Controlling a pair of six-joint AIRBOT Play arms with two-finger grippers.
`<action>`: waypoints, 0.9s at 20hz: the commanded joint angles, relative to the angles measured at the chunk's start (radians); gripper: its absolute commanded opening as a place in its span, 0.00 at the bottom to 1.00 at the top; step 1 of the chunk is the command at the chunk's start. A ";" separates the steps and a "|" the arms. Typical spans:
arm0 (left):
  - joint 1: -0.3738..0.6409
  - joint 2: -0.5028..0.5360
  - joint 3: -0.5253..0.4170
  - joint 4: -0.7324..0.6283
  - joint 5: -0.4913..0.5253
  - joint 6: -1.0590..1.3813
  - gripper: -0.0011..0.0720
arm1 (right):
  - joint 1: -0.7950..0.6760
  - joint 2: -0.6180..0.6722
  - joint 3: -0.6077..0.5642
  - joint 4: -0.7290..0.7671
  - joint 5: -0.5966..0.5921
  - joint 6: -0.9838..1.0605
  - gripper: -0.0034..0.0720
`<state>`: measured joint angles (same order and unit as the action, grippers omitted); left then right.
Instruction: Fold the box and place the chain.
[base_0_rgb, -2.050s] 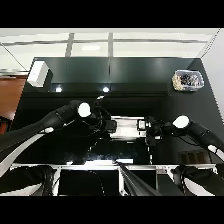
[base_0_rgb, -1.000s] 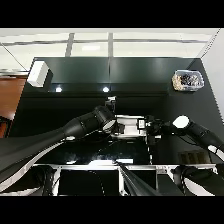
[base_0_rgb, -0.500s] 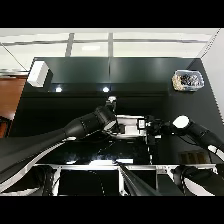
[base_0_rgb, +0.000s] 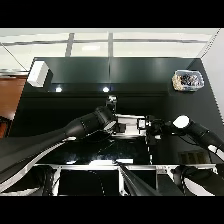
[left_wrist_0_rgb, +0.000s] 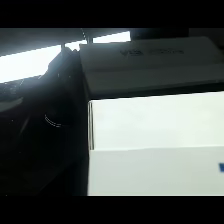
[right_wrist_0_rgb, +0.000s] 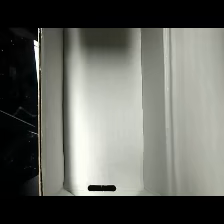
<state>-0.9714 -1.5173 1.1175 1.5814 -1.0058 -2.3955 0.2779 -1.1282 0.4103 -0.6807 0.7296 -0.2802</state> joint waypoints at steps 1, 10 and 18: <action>0.003 -0.001 0.001 0.009 0.003 0.001 0.15 | 0.001 -0.001 0.000 0.000 0.003 -0.001 0.67; 0.003 -0.002 0.001 0.008 -0.019 0.001 0.07 | 0.001 -0.001 0.000 0.000 0.003 -0.001 0.67; 0.003 -0.003 0.001 0.007 -0.037 -0.021 0.61 | 0.001 -0.001 0.000 0.000 0.003 -0.001 0.67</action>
<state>-0.9688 -1.5185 1.1179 1.5913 -1.0325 -2.4054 0.2779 -1.1282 0.4103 -0.6827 0.7334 -0.2832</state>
